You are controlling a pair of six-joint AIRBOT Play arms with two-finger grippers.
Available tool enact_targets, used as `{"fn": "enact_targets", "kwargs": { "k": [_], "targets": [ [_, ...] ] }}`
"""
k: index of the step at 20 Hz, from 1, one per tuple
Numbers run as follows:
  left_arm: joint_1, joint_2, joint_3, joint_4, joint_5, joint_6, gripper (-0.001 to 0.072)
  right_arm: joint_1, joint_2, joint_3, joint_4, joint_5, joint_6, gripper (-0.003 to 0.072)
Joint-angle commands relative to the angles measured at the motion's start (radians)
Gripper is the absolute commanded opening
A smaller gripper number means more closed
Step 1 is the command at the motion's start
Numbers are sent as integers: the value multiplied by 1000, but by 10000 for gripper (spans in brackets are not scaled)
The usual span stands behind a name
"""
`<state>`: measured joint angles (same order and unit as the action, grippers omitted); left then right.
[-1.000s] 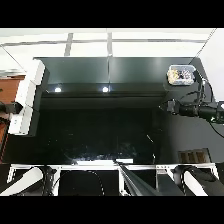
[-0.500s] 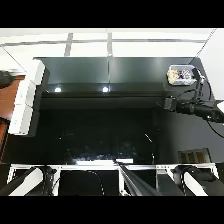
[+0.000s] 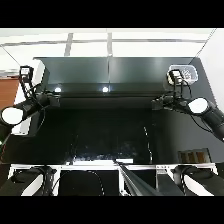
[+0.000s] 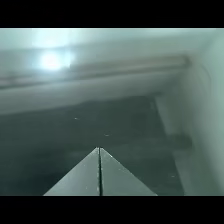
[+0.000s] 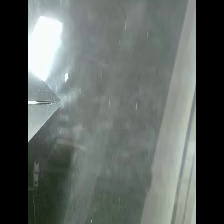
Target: Fold the box and place the chain.
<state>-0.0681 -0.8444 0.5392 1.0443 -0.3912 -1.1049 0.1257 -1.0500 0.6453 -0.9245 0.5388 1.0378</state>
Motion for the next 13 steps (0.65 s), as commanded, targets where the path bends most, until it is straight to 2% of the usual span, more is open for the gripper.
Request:
{"fn": "enact_targets", "kwargs": {
  "k": [1,4,13],
  "targets": [
    [31,16,-47,48,100,-25,26,-3,-33,0,-53,-49,2,23],
    [61,12,-47,47,101,-26,27,-3,-33,0,-53,-49,2,23],
    [61,12,-47,47,100,-26,27,-3,-33,0,-53,-49,2,23]
  ]
}}
